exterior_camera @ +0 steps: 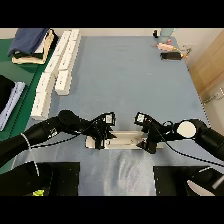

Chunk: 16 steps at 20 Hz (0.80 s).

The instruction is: Fold the box.

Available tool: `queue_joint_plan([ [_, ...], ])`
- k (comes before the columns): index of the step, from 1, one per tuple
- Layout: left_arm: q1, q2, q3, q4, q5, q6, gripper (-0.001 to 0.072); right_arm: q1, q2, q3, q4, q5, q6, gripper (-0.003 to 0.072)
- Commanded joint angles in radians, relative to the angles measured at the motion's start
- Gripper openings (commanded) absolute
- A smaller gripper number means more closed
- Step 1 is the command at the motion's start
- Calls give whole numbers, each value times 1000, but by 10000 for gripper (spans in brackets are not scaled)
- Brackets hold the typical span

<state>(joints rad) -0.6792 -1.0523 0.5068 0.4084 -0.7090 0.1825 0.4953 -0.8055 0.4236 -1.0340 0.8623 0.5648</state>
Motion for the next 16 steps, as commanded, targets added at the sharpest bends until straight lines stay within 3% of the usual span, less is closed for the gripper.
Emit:
queue_joint_plan([
  [1,-1,1,1,0,0,0,17,-61,-29,-1,127,14,-155,720],
  [6,0,1,1,0,0,0,17,-61,-15,1,71,31,-124,712],
  [16,0,1,1,0,0,0,17,-72,-115,-2,148,71,-192,703],
])
